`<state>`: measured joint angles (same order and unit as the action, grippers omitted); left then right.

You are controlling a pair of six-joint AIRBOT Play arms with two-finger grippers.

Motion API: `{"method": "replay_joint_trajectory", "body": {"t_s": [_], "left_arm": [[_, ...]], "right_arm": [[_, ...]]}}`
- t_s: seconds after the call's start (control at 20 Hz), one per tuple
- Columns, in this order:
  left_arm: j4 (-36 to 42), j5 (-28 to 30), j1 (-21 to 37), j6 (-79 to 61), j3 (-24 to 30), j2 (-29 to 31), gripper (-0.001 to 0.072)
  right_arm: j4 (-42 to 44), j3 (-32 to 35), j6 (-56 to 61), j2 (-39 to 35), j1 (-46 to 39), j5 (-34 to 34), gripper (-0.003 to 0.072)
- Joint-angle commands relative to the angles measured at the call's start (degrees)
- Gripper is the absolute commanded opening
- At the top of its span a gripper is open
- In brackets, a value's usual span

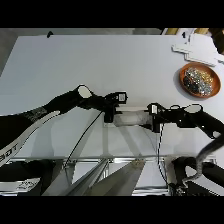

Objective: Fold the box and place the chain.

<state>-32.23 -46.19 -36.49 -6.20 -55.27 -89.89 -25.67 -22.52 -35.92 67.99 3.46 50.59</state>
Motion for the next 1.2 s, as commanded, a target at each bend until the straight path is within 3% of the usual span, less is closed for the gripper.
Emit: {"method": "replay_joint_trajectory", "body": {"t_s": [0.0, 0.5, 0.8, 0.85, 0.95, 1.05, 1.15], "left_arm": [[0.04, 0.09, -0.04, 0.00, 0.02, -0.04, 0.0009], [0.04, 0.09, -0.04, 0.00, 0.02, -0.04, 0.0009], [0.04, 0.09, -0.04, 0.00, 0.02, -0.04, 0.0009], [0.04, 0.09, -0.04, 0.00, 0.02, -0.04, 0.0009], [0.04, 0.09, -0.04, 0.00, 0.02, -0.04, 0.0009], [0.04, 0.09, -0.04, 0.00, 0.02, -0.04, 0.0009], [0.04, 0.09, -0.04, 0.00, 0.02, -0.04, 0.0009]], "right_arm": [[0.00, -0.20, -2.08, 1.38, -0.02, 1.09, 0.0678], [-0.81, -0.22, -1.46, 3.93, 0.00, 1.92, 0.0672], [0.46, -0.20, -1.66, 4.28, 0.15, 0.98, 0.0621], [0.46, -0.20, -1.68, 4.28, 0.15, 0.83, 0.0539], [0.39, -0.20, -1.68, 4.28, 0.15, 0.79, 0.0505], [-0.68, -0.20, -1.66, 4.28, 0.15, 0.79, 0.0395], [-1.22, -0.20, -1.66, 4.28, 0.15, 0.55, 0.0395]]}}
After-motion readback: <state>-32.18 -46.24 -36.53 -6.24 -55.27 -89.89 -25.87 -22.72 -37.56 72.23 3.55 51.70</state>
